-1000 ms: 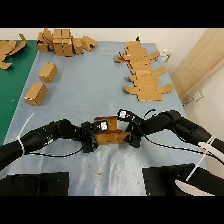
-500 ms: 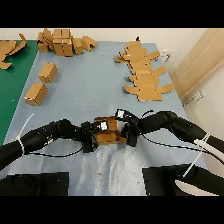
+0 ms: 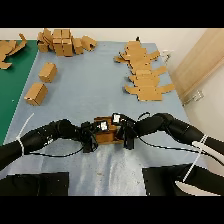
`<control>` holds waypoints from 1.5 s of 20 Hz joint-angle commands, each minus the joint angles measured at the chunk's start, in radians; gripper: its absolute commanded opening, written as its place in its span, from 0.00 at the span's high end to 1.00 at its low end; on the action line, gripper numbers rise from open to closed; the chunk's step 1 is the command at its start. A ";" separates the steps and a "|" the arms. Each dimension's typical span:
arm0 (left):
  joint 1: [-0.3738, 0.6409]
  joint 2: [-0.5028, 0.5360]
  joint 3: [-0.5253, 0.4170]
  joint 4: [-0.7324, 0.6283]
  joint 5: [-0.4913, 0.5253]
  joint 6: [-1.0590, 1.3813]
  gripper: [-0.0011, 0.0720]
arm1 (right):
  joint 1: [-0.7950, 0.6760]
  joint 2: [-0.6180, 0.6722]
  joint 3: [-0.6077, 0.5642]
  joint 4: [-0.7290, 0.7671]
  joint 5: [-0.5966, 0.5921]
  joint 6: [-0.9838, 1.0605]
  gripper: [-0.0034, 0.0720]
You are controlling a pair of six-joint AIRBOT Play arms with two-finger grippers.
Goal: Fold the box.
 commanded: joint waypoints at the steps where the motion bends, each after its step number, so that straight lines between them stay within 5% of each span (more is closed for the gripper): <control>1: 0.000 0.000 0.000 0.000 0.001 0.000 0.29 | 0.037 -0.015 -0.001 0.000 0.065 -0.019 0.81; 4: 0.000 0.000 0.000 0.000 0.001 0.000 0.29 | 0.038 -0.036 -0.001 -0.003 0.067 -0.018 0.75; 5: 0.000 0.000 0.000 0.000 0.002 0.000 0.29 | 0.038 -0.040 -0.001 -0.003 0.065 -0.018 0.50; 6: 0.000 0.000 0.000 0.000 0.002 0.000 0.29 | 0.039 -0.043 -0.001 -0.003 0.065 -0.018 0.41; 15: 0.000 0.000 0.000 0.000 0.002 0.000 0.29 | 0.039 -0.043 -0.001 -0.006 0.065 -0.018 0.41; 17: 0.000 0.000 0.000 0.000 0.001 0.000 0.29 | 0.039 -0.043 -0.001 -0.017 0.071 -0.018 0.31; 23: 0.000 0.000 0.000 0.000 0.001 0.000 0.29 | 0.039 -0.043 -0.001 -0.024 0.071 -0.014 0.29; 24: 0.000 0.000 0.000 0.000 0.001 0.000 0.29 | 0.039 -0.043 -0.001 -0.026 0.071 0.002 0.32; 26: 0.000 0.000 0.000 0.000 0.001 0.000 0.29 | 0.038 -0.035 0.000 -0.088 0.050 0.130 0.95; 30: 0.000 0.000 0.000 0.000 0.001 0.000 0.29 | 0.026 0.022 0.000 -0.513 -0.011 0.728 0.95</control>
